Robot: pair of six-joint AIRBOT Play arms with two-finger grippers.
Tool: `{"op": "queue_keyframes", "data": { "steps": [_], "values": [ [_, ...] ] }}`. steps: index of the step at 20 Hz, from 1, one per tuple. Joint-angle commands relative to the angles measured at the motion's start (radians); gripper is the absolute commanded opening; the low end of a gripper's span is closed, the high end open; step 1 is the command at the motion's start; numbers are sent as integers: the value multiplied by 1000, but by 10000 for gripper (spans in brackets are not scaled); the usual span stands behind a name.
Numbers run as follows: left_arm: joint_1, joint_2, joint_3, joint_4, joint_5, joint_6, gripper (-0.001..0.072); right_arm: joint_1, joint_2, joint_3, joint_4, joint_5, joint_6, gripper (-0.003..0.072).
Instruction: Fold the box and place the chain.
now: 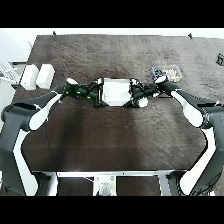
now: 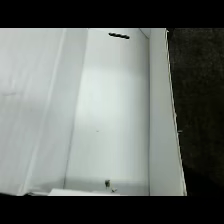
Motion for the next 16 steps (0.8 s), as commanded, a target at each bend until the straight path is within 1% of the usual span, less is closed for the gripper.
{"op": "queue_keyframes", "data": {
  "steps": [1,7,9,11,12,13,14,16],
  "values": [
    [0,-3,1,-1,5,10,708,1,0,0,0,5,0,593],
    [-6,-4,1,-2,4,29,707,1,0,0,0,5,0,593],
    [-6,-6,1,-2,2,27,689,1,0,0,0,5,0,593],
    [-6,-6,1,-1,2,25,686,1,0,0,0,5,0,593],
    [-6,-7,1,-1,1,25,579,1,0,0,0,5,0,593],
    [-6,-7,1,0,-6,26,415,1,0,0,0,5,0,593],
    [-6,-7,1,0,-5,25,343,1,0,0,0,5,0,592],
    [-6,-7,1,-1,-5,26,341,1,0,0,0,4,0,593]
  ]
}}
